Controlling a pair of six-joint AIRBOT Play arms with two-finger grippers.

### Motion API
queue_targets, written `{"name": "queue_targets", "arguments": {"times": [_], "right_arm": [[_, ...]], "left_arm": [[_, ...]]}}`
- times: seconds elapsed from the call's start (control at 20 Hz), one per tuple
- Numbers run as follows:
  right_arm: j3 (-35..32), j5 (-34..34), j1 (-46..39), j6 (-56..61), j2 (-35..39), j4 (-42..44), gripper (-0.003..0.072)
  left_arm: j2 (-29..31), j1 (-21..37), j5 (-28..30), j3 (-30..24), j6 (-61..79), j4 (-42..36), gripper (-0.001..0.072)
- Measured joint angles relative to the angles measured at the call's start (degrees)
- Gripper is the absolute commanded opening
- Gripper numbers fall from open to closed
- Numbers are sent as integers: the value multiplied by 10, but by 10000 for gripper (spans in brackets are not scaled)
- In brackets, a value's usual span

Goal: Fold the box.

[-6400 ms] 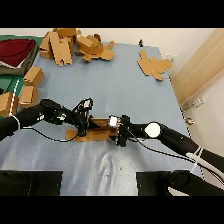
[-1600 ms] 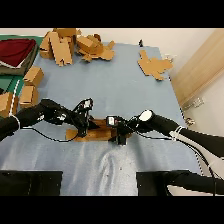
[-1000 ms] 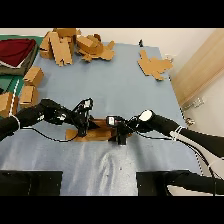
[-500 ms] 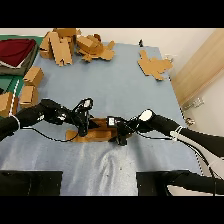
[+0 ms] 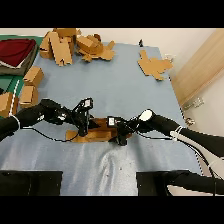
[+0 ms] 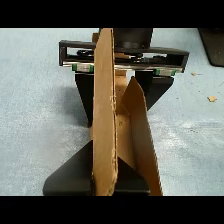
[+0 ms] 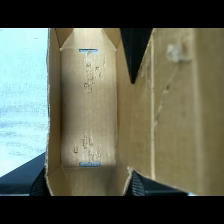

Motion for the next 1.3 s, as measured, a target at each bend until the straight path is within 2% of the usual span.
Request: {"name": "queue_targets", "arguments": {"times": [0.05, 0.1, 0.15, 0.35, 0.55, 0.65, 0.7, 0.75, 0.8, 1.1, 1.3], "right_arm": [[0, 0, 0, 0, 0, 0, 468], [0, 1, 0, 0, 0, 0, 469], [0, 5, 0, -1, 0, 0, 469], [0, 6, 1, -1, 0, 0, 469], [0, 3, 1, -1, 0, 0, 468], [0, 2, 1, -1, 0, 0, 468], [0, 1, 1, -1, 0, 0, 469], [0, 1, 1, 0, 0, 0, 468], [0, 0, 1, 0, 0, 0, 469], [0, -1, 1, 0, 0, 1, 469], [0, -1, 1, 0, 0, 1, 469]], "left_arm": [[0, 0, 0, 0, 0, -1, 140], [0, 0, 3, 0, -3, -2, 558], [0, 0, 9, 0, -12, -3, 688], [1, 4, 33, 4, -123, -17, 688], [16, 33, 27, 16, -214, -14, 688], [38, 58, 16, 19, -248, -12, 687], [51, 73, 12, 20, -268, -8, 606], [65, 86, 6, 21, -290, 0, 266], [80, 99, -2, 21, -320, 13, 16], [139, 133, -106, 9, -572, 175, 12], [155, 101, -174, -33, -733, 221, 13]]}}
